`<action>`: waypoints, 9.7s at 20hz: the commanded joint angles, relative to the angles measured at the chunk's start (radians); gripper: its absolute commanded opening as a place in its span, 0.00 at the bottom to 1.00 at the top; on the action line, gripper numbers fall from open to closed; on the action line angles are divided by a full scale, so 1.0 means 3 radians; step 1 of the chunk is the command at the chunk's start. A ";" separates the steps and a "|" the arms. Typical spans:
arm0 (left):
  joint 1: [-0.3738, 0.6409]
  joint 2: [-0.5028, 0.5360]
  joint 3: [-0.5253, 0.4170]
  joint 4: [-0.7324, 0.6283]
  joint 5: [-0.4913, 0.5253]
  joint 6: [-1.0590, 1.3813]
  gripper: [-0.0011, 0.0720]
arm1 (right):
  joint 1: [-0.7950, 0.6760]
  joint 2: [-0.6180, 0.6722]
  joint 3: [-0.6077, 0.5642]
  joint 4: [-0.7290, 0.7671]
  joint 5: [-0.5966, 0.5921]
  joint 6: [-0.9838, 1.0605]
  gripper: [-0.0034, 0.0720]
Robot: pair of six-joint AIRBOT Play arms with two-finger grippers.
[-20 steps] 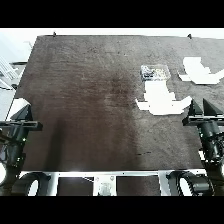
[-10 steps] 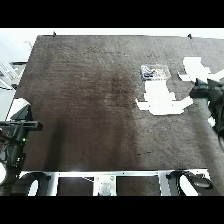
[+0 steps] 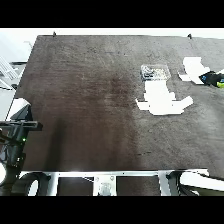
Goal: Fold the box and place the chain.
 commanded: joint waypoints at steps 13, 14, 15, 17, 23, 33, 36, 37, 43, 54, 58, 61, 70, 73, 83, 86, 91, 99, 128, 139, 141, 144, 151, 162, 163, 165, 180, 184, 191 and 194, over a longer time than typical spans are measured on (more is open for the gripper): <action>-0.0001 0.0001 0.0000 0.0001 0.0001 0.0000 0.04 | 0.0131 -0.1425 0.1375 -0.0991 0.1748 0.0354 0.74; -0.0001 0.0001 0.0000 0.0001 0.0001 0.0000 0.04 | 0.0141 -0.1447 0.1375 -0.0994 0.1746 0.0352 0.74; -0.0001 0.0001 0.0000 0.0003 0.0000 0.0000 0.04 | 0.0142 -0.1466 0.1375 -0.1006 0.1727 0.0352 0.74; -0.0001 0.0001 0.0000 0.0001 0.0001 0.0000 0.04 | 0.0149 -0.1492 0.1376 -0.1007 0.1691 0.0352 0.74; -0.0001 0.0001 0.0000 0.0001 0.0000 0.0000 0.04 | 0.0150 -0.1609 0.1373 -0.1006 0.1659 0.0356 0.74; -0.0001 0.0001 0.0000 0.0001 0.0001 0.0000 0.04 | 0.0156 -0.1938 0.1359 -0.0511 0.1916 0.0327 0.70; -0.0003 0.0001 0.0000 0.0001 0.0000 0.0000 0.04 | 0.0163 -0.2021 0.1358 -0.0478 0.2021 0.0323 0.50; -0.0001 0.0001 0.0000 0.0001 0.0001 0.0000 0.04 | 0.0163 -0.2036 0.1358 -0.0478 0.2036 0.0324 0.39; -0.0001 0.0001 0.0000 0.0001 0.0001 0.0000 0.04 | 0.0164 -0.1831 0.1108 0.0084 0.2330 0.0381 0.06; -0.0001 0.0001 0.0000 0.0001 0.0001 0.0000 0.04 | 0.1467 -0.0951 -0.0109 0.0891 0.0841 0.0814 0.06; -0.0001 0.0001 0.0000 0.0001 0.0001 0.0000 0.04 | 0.1884 -0.0966 -0.0106 0.0890 0.0286 0.0951 0.06; -0.0001 0.0001 0.0000 0.0001 -0.0001 0.0000 0.04 | 0.2055 -0.1160 0.0056 0.0823 0.0254 0.0941 0.06; -0.0001 -0.0053 0.0191 -0.0011 -0.0128 -0.0159 0.76 | 0.2094 -0.1380 0.0296 0.0738 0.0259 0.0952 0.06; -0.0001 -0.0638 0.0590 -0.0011 -0.0102 -0.0436 0.76 | 0.2094 -0.1381 0.0296 0.0701 0.0301 0.0954 0.06; 0.0085 -0.4073 0.2976 0.0336 -0.1811 -0.1054 0.76 | 0.2075 -0.1380 0.0296 0.0703 0.0310 0.1031 0.06; 0.0259 -0.4888 0.4021 0.1471 -0.2921 -0.2294 0.76 | 0.2075 -0.1380 0.0296 0.0703 0.0309 0.1038 0.06; 0.0230 -0.5988 0.5765 0.2349 -0.4370 -0.3221 0.76 | 0.2075 -0.1381 0.0296 0.0703 0.0306 0.1038 0.06; -0.0058 -0.6820 0.6835 0.2647 -0.4414 -0.3613 0.76 | 0.2075 -0.1382 0.0295 0.0702 0.0306 0.1036 0.06; -0.0641 -0.7324 0.6835 0.2593 -0.3900 -0.3414 0.76 | 0.2078 -0.1382 0.0292 0.0702 0.0296 0.1003 0.06; -0.0699 -0.7444 0.6835 0.2177 -0.3877 -0.3279 0.69 | 0.2078 -0.1382 0.0292 0.0702 0.0294 0.0961 0.06; -0.0699 -0.7445 0.6835 0.2076 -0.3899 -0.3185 0.59 | 0.2078 -0.1382 0.0292 0.0703 0.0284 0.0963 0.06; -0.0699 -0.7460 0.6835 0.2008 -0.3927 -0.3160 0.59 | 0.2078 -0.1382 0.0292 0.0702 0.0281 0.0963 0.06; -0.0699 -0.7488 0.6835 0.1963 -0.3980 -0.3138 0.50 | 0.2078 -0.1382 0.0292 0.0702 0.0281 0.0963 0.06; -0.0699 -0.7488 0.6835 0.1806 -0.4013 -0.2898 0.15 | 0.2076 -0.1382 0.0292 0.0702 0.0285 0.0963 0.22; -0.0699 -0.7488 0.6835 0.1807 -0.4017 -0.2871 0.13 | 0.2073 -0.1382 0.0292 0.0702 0.0292 0.0963 0.46; -0.0699 -0.7488 0.6835 0.1804 -0.4054 -0.2753 0.08 | 0.2014 -0.1375 0.0292 0.0707 0.0389 0.0963 0.64; -0.0707 -0.7341 0.6608 0.0945 -0.4568 -0.0249 0.03 | 0.1061 -0.0615 0.0042 0.0776 0.0786 0.0627 0.62; -0.0713 -0.7221 0.6184 0.0769 -0.4365 0.0446 0.03 | 0.1062 -0.0614 -0.0221 0.0791 0.0684 0.0440 0.62; -0.0816 -0.7224 0.5783 0.0716 -0.3970 0.1314 0.03 | 0.1059 -0.0613 -0.0495 0.1457 0.0621 -0.0290 0.62; -0.0816 -0.7234 0.5754 0.0720 -0.3890 0.1418 0.03 | 0.1059 -0.0613 -0.0535 0.1593 0.0621 -0.0467 0.58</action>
